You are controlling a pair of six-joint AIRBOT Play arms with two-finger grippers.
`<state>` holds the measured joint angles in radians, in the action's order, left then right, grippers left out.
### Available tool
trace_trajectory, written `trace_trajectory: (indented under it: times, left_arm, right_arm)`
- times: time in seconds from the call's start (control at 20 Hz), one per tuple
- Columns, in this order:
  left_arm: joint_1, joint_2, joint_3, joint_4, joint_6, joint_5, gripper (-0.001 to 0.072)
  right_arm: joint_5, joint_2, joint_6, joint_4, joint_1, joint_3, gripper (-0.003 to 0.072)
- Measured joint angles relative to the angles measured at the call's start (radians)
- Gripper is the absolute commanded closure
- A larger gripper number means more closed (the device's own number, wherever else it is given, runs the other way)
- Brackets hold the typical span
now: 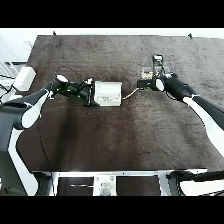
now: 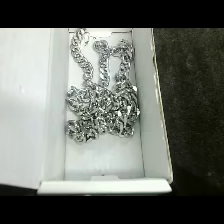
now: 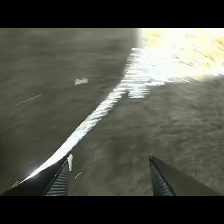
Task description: Fold the box and place the chain.
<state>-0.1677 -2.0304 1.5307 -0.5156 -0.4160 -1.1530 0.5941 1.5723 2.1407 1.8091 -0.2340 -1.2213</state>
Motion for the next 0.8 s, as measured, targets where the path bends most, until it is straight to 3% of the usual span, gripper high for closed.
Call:
trace_trajectory:
  times: [0.5,0.55,0.65,0.7,0.8]
  left_arm:
    - [0.000,0.000,0.000,0.000,0.000,0.000,0.0121]
    - [0.000,0.000,0.000,0.000,0.000,0.000,0.0121]
    - [0.000,0.000,0.000,0.000,0.000,0.001,0.0121]
    - [0.000,0.000,0.000,0.000,0.000,0.001,0.0121]
    - [0.000,0.000,0.000,0.000,0.000,0.001,0.0121]
  right_arm:
    - [-0.261,0.183,-0.009,-0.179,0.080,-0.040,0.0186]
    - [-0.271,0.198,-0.010,-0.186,0.080,-0.052,0.0270]
    - [-0.280,0.226,-0.010,-0.203,0.079,-0.072,0.0566]
    - [-0.282,0.235,-0.010,-0.208,0.079,-0.078,0.0678]
    - [-0.279,0.237,-0.019,-0.214,0.076,-0.086,0.0679]
